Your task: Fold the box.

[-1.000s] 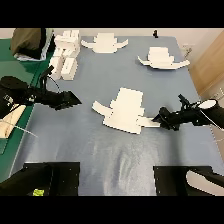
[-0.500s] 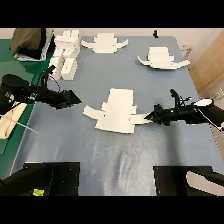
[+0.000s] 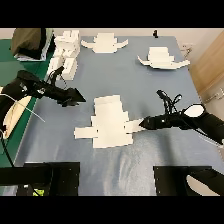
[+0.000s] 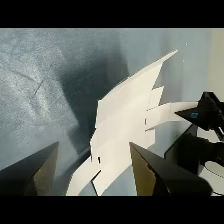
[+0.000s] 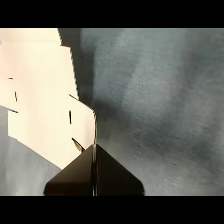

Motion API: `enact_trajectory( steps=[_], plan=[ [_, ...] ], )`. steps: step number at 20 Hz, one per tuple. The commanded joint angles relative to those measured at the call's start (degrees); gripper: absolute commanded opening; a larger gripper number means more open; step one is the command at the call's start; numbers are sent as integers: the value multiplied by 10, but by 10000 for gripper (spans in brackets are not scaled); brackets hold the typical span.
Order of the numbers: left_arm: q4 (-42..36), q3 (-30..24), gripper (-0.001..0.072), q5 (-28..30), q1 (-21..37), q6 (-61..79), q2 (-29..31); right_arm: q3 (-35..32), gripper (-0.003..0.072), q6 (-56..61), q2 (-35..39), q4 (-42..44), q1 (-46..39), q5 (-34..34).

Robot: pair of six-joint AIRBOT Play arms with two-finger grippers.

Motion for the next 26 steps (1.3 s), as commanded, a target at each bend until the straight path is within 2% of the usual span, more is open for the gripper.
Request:
enact_trajectory(
  steps=[1, 5, 9, 12, 13, 17, 18, 19, 20, 21, 22, 24, 25, 26],
  plan=[
    [-22, 3, 683, -3, -37, 48, -49, -2, 1, 1, 21, -11, 17, -48],
    [-43, 15, 683, 33, -90, 106, -104, -2, 2, 1, 21, -11, 17, -47],
    [-61, 89, 683, 38, -104, 122, -162, -2, 2, 1, 21, -11, 17, -35],
    [-66, 140, 665, 0, -118, 135, -199, -2, 2, 2, 21, -11, 17, -29],
    [-70, 153, 570, -16, -125, 151, -208, -2, 2, 2, 21, -11, 17, -30],
    [-73, 179, 568, -61, -158, 190, -232, -2, 2, 6, 21, -11, 17, -29],
    [-63, 179, 445, -70, -163, 192, -232, -2, 2, 6, 21, -11, 17, -29],
    [-51, 179, 225, -75, -165, 200, -231, -2, 1, 6, 21, -11, 17, -29],
    [-41, 179, 102, -82, -165, 210, -231, -2, 2, 6, 21, -11, 17, -29],
    [-34, 179, 42, -87, -162, 212, -231, -2, 2, 6, 21, -11, 17, -29],
    [-33, 179, 17, -90, -160, 218, -231, -2, 2, 6, 21, -13, 17, -29],
    [-33, 179, 16, -87, -154, 223, -229, -2, 3, 6, 21, -13, 17, -29],
    [-33, 179, 16, -83, -153, 226, -228, -2, 44, 6, 21, -13, 17, -30],
    [-33, 179, 15, -77, -153, 233, -226, -2, 138, 6, 21, -17, 17, -34]
  ],
)
